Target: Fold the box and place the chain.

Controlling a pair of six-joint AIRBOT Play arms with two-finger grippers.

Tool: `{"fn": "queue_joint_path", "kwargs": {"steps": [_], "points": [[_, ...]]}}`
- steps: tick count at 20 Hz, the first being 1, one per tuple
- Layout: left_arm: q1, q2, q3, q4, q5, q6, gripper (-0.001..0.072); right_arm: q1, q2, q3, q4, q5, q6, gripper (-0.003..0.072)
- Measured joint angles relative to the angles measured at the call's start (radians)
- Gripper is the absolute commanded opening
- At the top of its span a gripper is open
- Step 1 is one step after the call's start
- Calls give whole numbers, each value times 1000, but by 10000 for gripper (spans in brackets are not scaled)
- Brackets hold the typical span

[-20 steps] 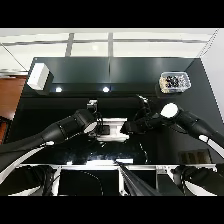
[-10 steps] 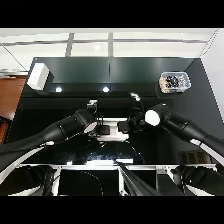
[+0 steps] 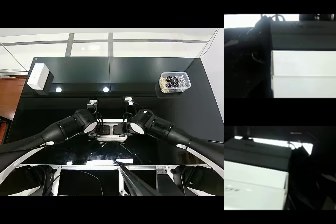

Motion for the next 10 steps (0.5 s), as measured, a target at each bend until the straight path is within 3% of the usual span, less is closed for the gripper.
{"fn": "queue_joint_path", "kwargs": {"steps": [3, 4, 10], "points": [[0, 0, 0, 0, 0, 0, 30, 7, -13, 6, -18, 21, 31, 313], [0, 0, 0, 0, 0, 0, 30, 8, -18, 8, -23, 23, 40, 250], [0, 0, 0, 0, 0, 0, 31, 12, -48, 10, -32, 18, 63, 241]]}}
